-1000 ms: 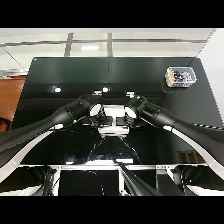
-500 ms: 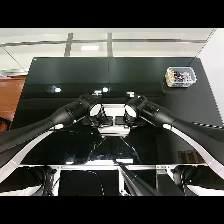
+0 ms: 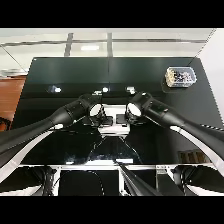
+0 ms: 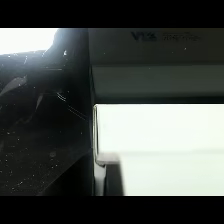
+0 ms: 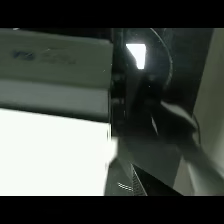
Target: Fold the box and place the chain.
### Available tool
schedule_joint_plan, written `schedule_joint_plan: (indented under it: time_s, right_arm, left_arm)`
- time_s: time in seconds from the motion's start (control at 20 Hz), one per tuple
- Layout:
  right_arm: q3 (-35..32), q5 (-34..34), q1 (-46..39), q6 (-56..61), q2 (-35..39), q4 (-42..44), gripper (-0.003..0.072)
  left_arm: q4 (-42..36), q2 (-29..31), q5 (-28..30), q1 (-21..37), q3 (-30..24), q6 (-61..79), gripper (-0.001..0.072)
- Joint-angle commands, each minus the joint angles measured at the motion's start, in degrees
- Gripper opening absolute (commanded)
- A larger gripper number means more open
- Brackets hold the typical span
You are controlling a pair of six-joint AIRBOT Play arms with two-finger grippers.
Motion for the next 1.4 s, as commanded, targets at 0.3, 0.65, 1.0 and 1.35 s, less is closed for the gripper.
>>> schedule_joint_plan:
  time_s: [0.3, 0.65, 1.0, 1.35]
  right_arm:
    - [0.72, -2.43, -12.22, -5.70, 15.93, -40.28, 0.0411]
    - [5.33, -26.58, -43.85, -5.31, -1.66, -4.44, 0.0687]
    - [33.05, -14.03, -53.96, -5.29, -25.55, 14.95, 0.0686]
    - [35.63, -13.44, -54.03, -2.71, -30.97, 15.76, 0.0536]
  left_arm:
    - [0.00, 0.00, 0.00, 0.00, 0.00, -0.04, 0.0027]
    - [0.02, 0.00, -0.02, 0.00, 0.00, -0.04, 0.0027]
    - [0.02, 0.00, -0.15, 0.00, 0.00, -0.02, 0.0027]
    - [0.02, 0.00, -0.17, 0.00, 0.00, -0.02, 0.0027]
